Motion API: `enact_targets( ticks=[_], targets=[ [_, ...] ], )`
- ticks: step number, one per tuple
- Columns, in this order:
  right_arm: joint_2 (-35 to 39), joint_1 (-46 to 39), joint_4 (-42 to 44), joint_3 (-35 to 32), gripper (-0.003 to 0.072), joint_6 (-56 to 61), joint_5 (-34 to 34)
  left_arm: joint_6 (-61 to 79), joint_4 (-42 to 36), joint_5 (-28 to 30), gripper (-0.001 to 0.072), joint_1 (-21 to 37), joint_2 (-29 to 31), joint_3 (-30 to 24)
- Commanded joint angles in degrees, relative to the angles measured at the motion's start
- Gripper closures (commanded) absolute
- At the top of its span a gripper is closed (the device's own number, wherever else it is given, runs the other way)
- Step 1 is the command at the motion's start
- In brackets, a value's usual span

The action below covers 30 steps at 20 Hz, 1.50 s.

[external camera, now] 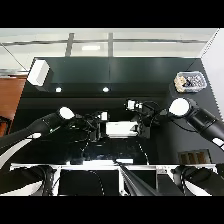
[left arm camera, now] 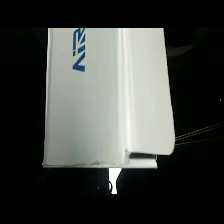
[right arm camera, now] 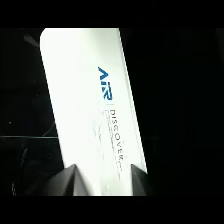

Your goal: Fold the box and place the chain.

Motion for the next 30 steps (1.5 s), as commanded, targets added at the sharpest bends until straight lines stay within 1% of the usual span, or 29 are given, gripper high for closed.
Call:
enact_targets(
  ticks=[1,2,8,10,20,25,30],
  targets=[
    [0.00,0.09,-0.26,-0.02,0.0562,-0.02,0.61,0.04,0.00,0.00,0.0430,-0.02,-0.04,0.00],
    [-0.02,0.09,-0.24,-0.02,0.0592,-0.02,1.05,0.04,0.02,0.00,0.0430,-0.02,-0.04,0.00],
    [0.00,0.09,-0.31,-0.02,0.0590,-0.02,2.32,0.04,0.02,0.00,0.0430,-0.02,-0.04,0.00],
    [0.00,0.09,-0.31,-0.02,0.0479,-0.04,2.45,0.04,0.00,0.00,0.0430,-0.02,-0.04,0.00],
    [-0.02,0.09,-0.33,-0.20,0.0480,-0.04,2.25,0.04,0.02,0.00,0.0430,-0.02,-0.04,0.00],
    [-0.02,0.09,-0.33,-2.95,0.0480,-0.02,2.05,0.04,0.00,0.00,0.0431,-0.02,-0.04,0.00],
    [0.37,0.09,-0.04,-2.47,0.0478,1.01,2.69,0.04,0.00,0.00,0.0431,-0.02,-0.04,0.00]
  ],
)
